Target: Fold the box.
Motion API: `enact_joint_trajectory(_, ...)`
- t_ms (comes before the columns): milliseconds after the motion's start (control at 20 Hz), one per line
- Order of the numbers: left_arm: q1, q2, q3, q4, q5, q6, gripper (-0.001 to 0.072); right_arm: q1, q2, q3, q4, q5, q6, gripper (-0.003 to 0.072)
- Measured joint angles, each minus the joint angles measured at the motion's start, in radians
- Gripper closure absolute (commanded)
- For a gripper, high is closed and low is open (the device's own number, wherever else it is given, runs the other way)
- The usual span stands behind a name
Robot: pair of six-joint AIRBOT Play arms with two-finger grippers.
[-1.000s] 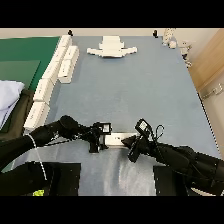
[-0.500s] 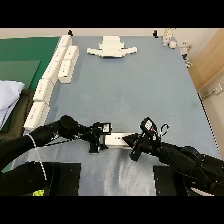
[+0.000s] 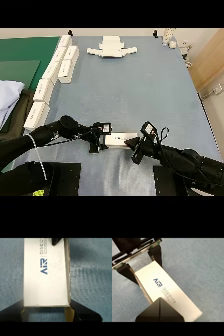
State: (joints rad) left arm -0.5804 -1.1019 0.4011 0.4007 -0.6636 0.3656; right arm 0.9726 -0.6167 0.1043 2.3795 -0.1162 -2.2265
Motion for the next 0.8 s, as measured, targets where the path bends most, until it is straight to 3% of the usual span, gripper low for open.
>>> enact_joint_trajectory(550,0.0,0.0,0.0,0.0,0.0,0.0,0.0241,-0.001,-0.002,-0.007,-0.001,-0.023,0.012,0.0683)
enact_joint_trajectory(800,0.0,0.0,0.0,-0.001,-0.001,0.0,0.0241,-0.016,0.035,0.073,-0.042,-0.051,0.012,0.0683)
